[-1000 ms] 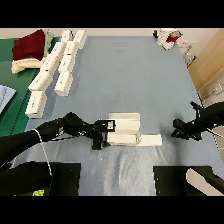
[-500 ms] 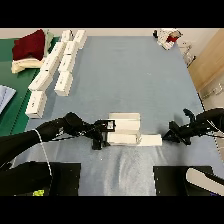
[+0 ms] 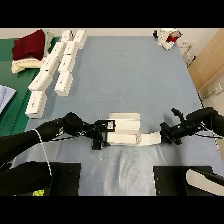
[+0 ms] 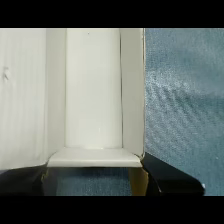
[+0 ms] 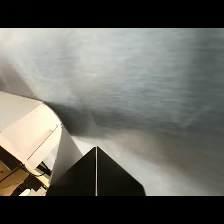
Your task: Fold the box.
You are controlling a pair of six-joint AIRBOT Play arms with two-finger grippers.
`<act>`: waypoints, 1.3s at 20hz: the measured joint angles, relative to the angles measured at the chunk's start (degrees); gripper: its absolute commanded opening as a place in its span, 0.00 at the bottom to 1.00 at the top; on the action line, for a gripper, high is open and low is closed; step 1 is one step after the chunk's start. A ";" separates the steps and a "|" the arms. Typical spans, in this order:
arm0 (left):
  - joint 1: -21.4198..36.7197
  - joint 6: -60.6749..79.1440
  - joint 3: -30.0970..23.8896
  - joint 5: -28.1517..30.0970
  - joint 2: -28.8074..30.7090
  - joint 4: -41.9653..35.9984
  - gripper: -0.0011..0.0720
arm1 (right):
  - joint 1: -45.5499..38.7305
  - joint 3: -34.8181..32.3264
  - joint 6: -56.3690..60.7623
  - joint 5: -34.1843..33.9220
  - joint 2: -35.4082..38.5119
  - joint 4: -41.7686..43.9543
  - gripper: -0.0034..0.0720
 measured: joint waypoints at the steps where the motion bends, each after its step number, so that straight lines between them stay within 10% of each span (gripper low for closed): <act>1: 0.00 0.00 0.00 0.00 0.00 0.00 0.63 | 0.85 0.00 -0.15 -0.09 0.00 0.46 0.05; 8: 0.00 -0.02 0.00 0.00 0.00 0.00 0.63 | 7.04 1.03 -2.27 -0.39 0.72 6.54 0.06; 17: 0.00 -0.02 0.00 0.00 0.00 0.00 0.63 | 14.43 4.98 -2.60 -0.15 5.86 8.35 0.56; 26: 0.00 -0.02 0.00 0.00 0.00 0.00 0.63 | 32.00 6.05 10.47 11.63 6.56 -5.09 0.55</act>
